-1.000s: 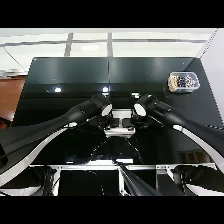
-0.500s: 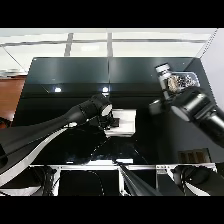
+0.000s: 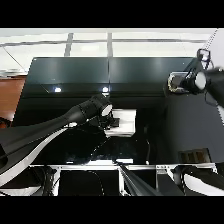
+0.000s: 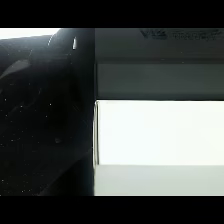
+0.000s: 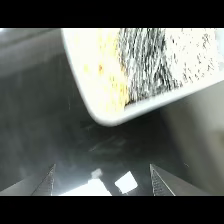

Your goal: Fold the box and place the chain.

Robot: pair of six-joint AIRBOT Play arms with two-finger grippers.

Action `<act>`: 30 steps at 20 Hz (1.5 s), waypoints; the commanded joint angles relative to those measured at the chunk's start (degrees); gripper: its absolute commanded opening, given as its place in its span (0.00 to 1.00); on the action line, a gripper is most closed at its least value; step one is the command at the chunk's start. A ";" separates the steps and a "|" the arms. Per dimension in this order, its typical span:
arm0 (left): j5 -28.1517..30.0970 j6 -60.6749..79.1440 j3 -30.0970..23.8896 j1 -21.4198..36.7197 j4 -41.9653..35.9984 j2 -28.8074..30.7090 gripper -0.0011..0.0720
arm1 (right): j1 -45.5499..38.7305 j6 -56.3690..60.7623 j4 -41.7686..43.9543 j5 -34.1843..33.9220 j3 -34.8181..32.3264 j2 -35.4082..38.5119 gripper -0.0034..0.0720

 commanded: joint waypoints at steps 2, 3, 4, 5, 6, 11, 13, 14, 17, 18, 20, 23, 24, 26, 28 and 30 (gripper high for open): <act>-0.04 0.00 -0.02 0.02 0.02 0.00 0.05 | -8.48 7.02 19.34 12.37 23.56 -18.86 0.99; -0.04 0.00 -0.02 0.02 0.02 0.00 0.05 | -9.33 9.03 20.81 13.44 26.88 -21.59 0.98; -0.02 0.00 0.00 0.02 0.02 0.00 0.05 | -9.99 10.36 21.40 13.53 29.03 -23.52 0.98; -0.02 0.00 0.00 0.02 0.02 0.00 0.05 | -10.62 11.41 22.10 13.29 30.36 -25.00 0.86; -0.02 0.00 -0.02 0.02 0.02 0.00 0.05 | -11.19 12.66 23.15 12.81 30.62 -25.81 0.84; 0.02 0.00 -0.02 0.02 0.02 0.00 0.05 | -11.52 13.75 21.99 13.77 30.62 -27.32 0.84; 0.00 0.00 -0.02 0.02 0.02 0.00 0.05 | -11.61 13.73 21.92 13.84 30.62 -27.63 0.84; 0.00 0.00 -0.02 0.02 0.02 0.00 0.05 | -11.61 13.73 21.88 13.90 30.62 -27.87 0.84; 0.00 0.00 -0.02 0.02 0.02 0.00 0.05 | -11.61 13.73 21.81 13.86 30.62 -28.83 0.76; 0.00 0.00 -0.02 0.02 0.02 0.00 0.05 | -11.58 13.73 22.05 13.68 30.62 -29.18 0.76; 0.02 0.00 -0.02 0.02 0.02 0.00 0.05 | -11.58 13.66 23.43 12.96 30.60 -29.81 0.76; 0.02 0.00 -0.02 0.02 0.02 0.00 0.05 | -11.58 12.35 23.02 12.83 30.60 -30.82 0.76; 0.02 0.00 -0.02 0.02 0.02 0.00 0.05 | -11.58 11.43 23.04 12.85 30.60 -31.34 0.76; 0.02 0.00 -0.02 0.02 0.02 0.00 0.05 | -11.58 8.79 23.02 12.81 30.60 -32.20 0.76; 0.04 0.00 -0.02 0.02 0.02 0.00 0.05 | -11.58 4.96 23.45 12.85 30.60 -32.59 0.42; 0.02 0.00 -0.02 0.02 0.02 0.00 0.05 | -11.80 -1.51 25.57 13.00 30.62 -32.17 0.06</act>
